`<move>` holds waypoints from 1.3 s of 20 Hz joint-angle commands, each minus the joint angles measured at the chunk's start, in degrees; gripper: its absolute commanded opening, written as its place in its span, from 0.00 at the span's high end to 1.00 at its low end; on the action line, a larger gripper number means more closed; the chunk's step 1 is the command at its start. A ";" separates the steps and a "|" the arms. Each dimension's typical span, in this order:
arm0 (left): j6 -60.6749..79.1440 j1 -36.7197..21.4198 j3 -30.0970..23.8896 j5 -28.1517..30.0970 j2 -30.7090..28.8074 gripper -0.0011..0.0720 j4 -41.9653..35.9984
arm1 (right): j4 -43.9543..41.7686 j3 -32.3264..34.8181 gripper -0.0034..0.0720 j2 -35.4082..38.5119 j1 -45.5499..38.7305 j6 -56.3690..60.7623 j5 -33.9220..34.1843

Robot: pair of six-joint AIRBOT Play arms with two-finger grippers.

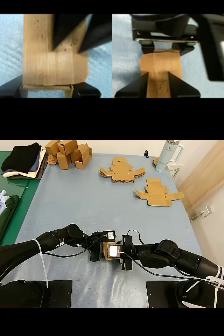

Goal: Fold the box.

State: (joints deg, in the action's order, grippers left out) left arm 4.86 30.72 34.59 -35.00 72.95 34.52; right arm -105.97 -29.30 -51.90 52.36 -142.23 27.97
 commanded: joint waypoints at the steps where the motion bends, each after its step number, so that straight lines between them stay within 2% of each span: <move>1: 0.00 0.00 -0.02 0.00 0.02 0.39 0.00 | 2.71 0.22 0.45 -0.61 1.25 -0.07 0.33; 3: 0.00 0.00 -0.02 0.02 0.02 0.39 0.00 | 2.71 0.22 0.44 -0.42 1.25 -1.22 0.31; 5: 0.00 0.00 -0.02 0.02 0.02 0.39 0.00 | 2.84 0.22 0.28 -0.52 1.25 -1.99 -0.13; 15: 0.00 0.00 0.00 0.02 0.02 0.39 0.00 | 7.28 0.26 0.28 -0.72 1.25 -3.39 -1.60; 17: 0.00 0.00 -0.02 0.02 0.02 0.39 0.00 | 7.85 0.35 0.33 -0.90 1.25 -3.37 -1.66; 18: 0.00 0.00 -0.02 0.02 0.02 0.39 0.00 | 8.20 0.35 0.44 -0.96 1.25 -3.37 -1.60; 20: 0.00 0.00 -0.02 0.02 0.02 0.39 0.00 | 8.52 0.35 0.56 -0.94 1.25 -3.37 -1.62; 22: 0.00 0.00 -0.02 0.02 0.02 0.39 0.00 | 8.55 0.35 0.59 -0.92 1.25 -3.37 -1.64; 23: 0.00 0.00 -0.02 0.02 0.02 0.39 0.00 | 8.52 0.35 0.64 -0.87 1.25 -3.37 -1.64; 24: 0.00 0.00 -0.02 0.02 0.04 0.39 0.00 | 8.52 0.33 0.76 -0.81 1.29 -3.37 -1.62; 26: 0.00 0.00 -0.02 0.02 0.02 0.39 0.00 | 8.50 0.33 0.76 -0.39 1.33 -3.37 -1.62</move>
State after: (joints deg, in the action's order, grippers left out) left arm 4.84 30.72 34.59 -34.98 72.95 34.50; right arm -97.67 -28.95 -52.64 53.65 -145.58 26.52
